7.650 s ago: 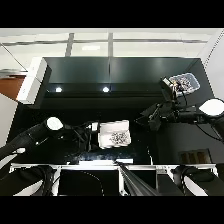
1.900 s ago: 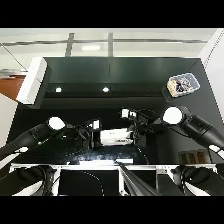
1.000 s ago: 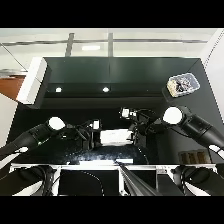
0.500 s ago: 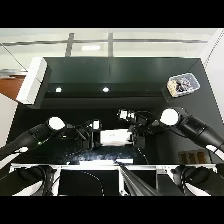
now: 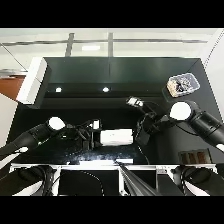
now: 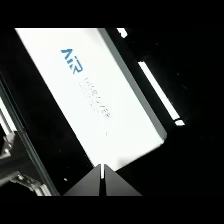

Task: Fold the box and place the chain.

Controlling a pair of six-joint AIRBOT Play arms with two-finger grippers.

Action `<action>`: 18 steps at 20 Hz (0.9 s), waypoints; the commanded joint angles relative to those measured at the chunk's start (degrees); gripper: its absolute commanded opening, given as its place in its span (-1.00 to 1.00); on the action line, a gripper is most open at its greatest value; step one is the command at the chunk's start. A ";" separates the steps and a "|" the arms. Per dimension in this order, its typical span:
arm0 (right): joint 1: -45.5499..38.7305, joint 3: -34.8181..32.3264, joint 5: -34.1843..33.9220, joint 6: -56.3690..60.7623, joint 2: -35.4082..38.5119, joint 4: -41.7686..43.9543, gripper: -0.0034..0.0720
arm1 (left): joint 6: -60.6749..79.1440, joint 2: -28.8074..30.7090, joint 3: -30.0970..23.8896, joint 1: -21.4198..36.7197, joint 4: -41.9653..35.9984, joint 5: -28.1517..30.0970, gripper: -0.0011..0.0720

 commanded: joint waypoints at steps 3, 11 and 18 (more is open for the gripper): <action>-4.28 -6.38 -3.52 4.42 -3.43 28.04 -0.85 | 0.09 -0.02 0.02 0.02 0.02 -0.02 0.33; -4.00 -8.57 -3.67 1.29 -13.49 37.68 -0.84 | 0.09 -0.02 0.02 0.02 0.31 0.07 0.33; -2.60 -8.57 -7.32 1.62 -16.74 34.58 -0.84 | 0.07 -0.02 0.02 0.02 0.46 0.09 0.33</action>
